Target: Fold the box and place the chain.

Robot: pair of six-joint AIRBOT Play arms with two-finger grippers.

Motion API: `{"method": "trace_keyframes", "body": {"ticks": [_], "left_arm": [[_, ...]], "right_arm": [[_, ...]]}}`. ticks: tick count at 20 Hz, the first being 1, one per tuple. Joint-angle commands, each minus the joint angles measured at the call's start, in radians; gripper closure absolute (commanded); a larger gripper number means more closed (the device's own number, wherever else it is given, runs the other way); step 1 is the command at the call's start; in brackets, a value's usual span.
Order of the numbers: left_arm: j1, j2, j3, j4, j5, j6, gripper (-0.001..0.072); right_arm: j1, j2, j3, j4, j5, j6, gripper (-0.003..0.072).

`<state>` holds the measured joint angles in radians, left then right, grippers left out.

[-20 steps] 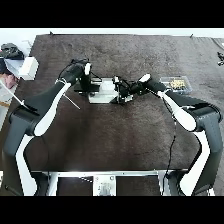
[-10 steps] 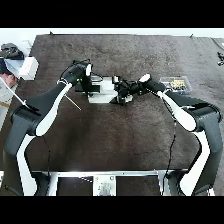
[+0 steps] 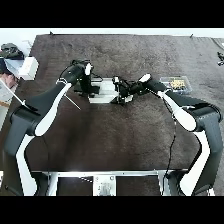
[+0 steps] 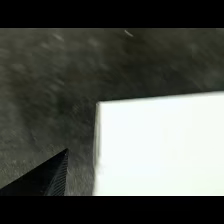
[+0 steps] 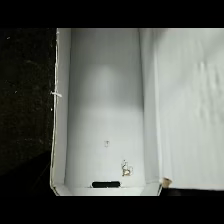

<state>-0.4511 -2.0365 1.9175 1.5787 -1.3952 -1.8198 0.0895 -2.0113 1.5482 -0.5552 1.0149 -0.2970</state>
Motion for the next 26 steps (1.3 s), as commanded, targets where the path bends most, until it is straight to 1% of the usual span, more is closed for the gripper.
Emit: {"method": "trace_keyframes", "body": {"ticks": [1,5,8,10,12,14,15,17,18,20,21,23,24,25,26], "left_arm": [[0.001,0.024,0.027,-0.011,-0.048,0.126,0.0334],[0.002,0.079,0.084,-0.003,-0.072,0.252,0.0334],[0.029,0.141,0.087,-0.008,-0.056,0.359,0.0335],[0.067,0.161,0.087,-0.046,-0.031,0.428,0.0336],[0.121,0.162,0.084,-0.132,0.007,0.537,0.0336],[0.193,0.162,0.066,-0.301,0.051,0.696,0.0336],[0.237,0.162,0.048,-0.408,0.076,0.824,0.0336],[0.316,0.161,-0.02,-0.595,0.137,1.107,0.0336],[0.347,0.16,-0.055,-0.652,0.167,1.189,0.0336],[0.385,0.16,-0.107,-0.673,0.205,1.211,0.0336],[0.396,0.16,-0.117,-0.671,0.208,1.211,0.0336],[0.401,0.158,-0.118,-0.712,0.222,1.228,0.0336],[0.401,0.156,-0.134,-0.723,0.219,1.323,0.0334],[0.404,0.149,-0.161,-0.765,0.201,1.463,0.0244],[0.417,0.141,-0.192,-0.828,0.167,1.563,0.0059]], "right_arm": [[0.0,0.0,0.001,0.002,-0.002,0.001,0.0303],[0.0,0.0,0.001,0.002,-0.002,0.001,0.0303],[0.0,0.0,0.001,0.002,-0.002,0.001,0.0303],[0.0,0.0,0.001,0.003,-0.002,0.001,0.0303],[0.0,0.0,0.001,0.002,-0.002,0.001,0.0303],[0.0,0.0,0.001,0.002,-0.002,0.001,0.0303],[0.0,0.0,0.001,0.002,-0.002,0.001,0.0303],[0.0,0.0,0.001,0.002,-0.002,0.001,0.0303],[0.0,0.0,0.001,0.002,-0.002,0.001,0.0303],[0.0,0.0,0.001,0.002,-0.002,0.001,0.0303],[0.0,0.0,0.001,0.002,-0.002,0.001,0.0303],[0.0,0.0,0.001,0.002,-0.002,0.001,0.0303],[0.0,0.0,0.001,0.002,-0.001,0.001,0.0303],[0.0,0.0,0.001,0.002,-0.002,0.001,0.0303],[0.0,0.0,0.001,0.002,-0.002,0.001,0.0303]]}}
